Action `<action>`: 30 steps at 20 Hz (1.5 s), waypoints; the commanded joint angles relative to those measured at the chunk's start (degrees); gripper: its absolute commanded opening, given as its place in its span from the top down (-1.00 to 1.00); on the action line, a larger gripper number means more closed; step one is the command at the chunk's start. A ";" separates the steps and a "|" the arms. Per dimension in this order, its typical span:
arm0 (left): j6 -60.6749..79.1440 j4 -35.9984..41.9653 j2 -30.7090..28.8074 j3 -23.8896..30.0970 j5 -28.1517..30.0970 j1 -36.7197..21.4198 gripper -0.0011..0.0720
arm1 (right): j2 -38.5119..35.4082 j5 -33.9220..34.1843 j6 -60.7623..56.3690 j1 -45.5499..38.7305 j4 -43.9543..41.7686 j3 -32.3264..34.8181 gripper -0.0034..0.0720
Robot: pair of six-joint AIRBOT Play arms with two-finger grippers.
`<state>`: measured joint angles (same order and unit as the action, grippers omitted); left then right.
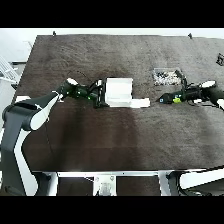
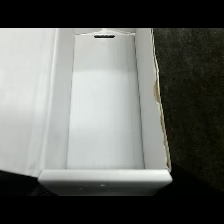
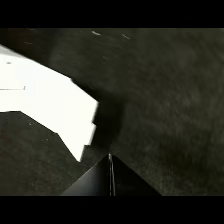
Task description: Fold the box and place the chain.
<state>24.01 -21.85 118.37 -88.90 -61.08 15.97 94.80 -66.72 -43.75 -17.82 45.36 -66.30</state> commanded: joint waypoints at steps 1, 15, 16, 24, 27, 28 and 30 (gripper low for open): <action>0.00 0.00 -0.04 0.02 0.02 -0.04 -0.18 | 3.39 1.38 -2.60 0.28 -2.21 0.76 0.87; 0.00 0.00 -0.04 0.02 -0.02 -0.04 -0.18 | 5.73 0.22 -1.25 11.37 -16.22 -1.16 0.87; 0.00 0.00 -0.04 0.02 -0.02 -0.04 -0.18 | 5.14 -0.04 -1.27 11.69 -16.46 -1.18 0.87; 0.00 0.00 -0.04 0.02 -0.02 -0.04 -0.18 | 3.67 -1.07 -1.27 12.04 -19.87 -1.46 0.46; 0.00 0.00 -0.04 0.02 0.00 -0.04 -0.18 | 3.65 -1.33 -1.27 12.72 -19.87 -1.46 0.26; 0.00 0.00 -0.04 0.02 0.00 -0.04 -0.18 | 3.65 -1.51 -1.29 13.07 -19.87 -1.46 0.24; 0.00 0.00 -0.04 0.02 0.00 -0.04 -0.18 | 3.65 -1.97 -1.27 13.68 -19.87 -1.46 0.12</action>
<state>24.01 -21.85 118.37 -88.90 -61.10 15.94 98.50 -68.14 -45.01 -4.89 25.67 -67.72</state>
